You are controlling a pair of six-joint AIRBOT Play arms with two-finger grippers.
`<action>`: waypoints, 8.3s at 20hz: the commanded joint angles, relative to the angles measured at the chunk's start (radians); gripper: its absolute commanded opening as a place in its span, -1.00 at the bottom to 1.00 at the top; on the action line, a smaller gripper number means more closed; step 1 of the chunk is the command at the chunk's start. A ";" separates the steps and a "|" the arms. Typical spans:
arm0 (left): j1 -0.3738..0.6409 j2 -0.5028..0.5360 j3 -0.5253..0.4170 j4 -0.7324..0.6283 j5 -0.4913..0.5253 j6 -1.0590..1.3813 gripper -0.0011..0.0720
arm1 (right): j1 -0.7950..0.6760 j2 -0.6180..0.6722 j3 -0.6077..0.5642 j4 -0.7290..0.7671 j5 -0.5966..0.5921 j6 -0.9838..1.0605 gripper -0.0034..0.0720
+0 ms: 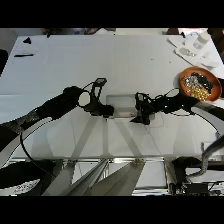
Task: Fold the box and place the chain.
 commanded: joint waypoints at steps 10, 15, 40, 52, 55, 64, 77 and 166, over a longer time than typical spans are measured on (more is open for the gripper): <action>-0.078 -0.149 0.237 0.217 -0.235 -0.266 0.07 | 0.000 0.001 0.001 0.000 0.000 0.000 0.23; -0.114 -0.198 0.269 0.269 -0.299 -0.346 -0.05 | 0.000 0.001 0.001 0.000 0.000 0.000 0.23; -0.129 -0.164 0.269 0.194 -0.257 -0.420 0.43 | 0.000 0.001 0.001 0.000 0.001 0.000 0.23; 0.014 0.298 0.224 0.192 -0.228 0.316 0.35 | 0.000 0.001 0.001 0.000 0.001 0.000 0.23; 0.096 0.378 0.071 0.088 -0.162 0.606 0.03 | 0.000 0.001 0.001 0.000 0.000 0.000 0.23; 0.449 0.211 -0.283 -0.670 -0.071 1.833 0.94 | 0.000 0.001 0.001 0.000 0.000 0.000 0.23; 0.385 -0.076 -0.283 -0.976 -0.192 2.452 0.94 | 0.000 0.001 0.001 0.000 0.000 0.000 0.23; 0.211 -0.134 -0.206 -0.857 0.049 2.199 -0.18 | 0.000 0.001 0.001 0.000 0.001 0.000 0.23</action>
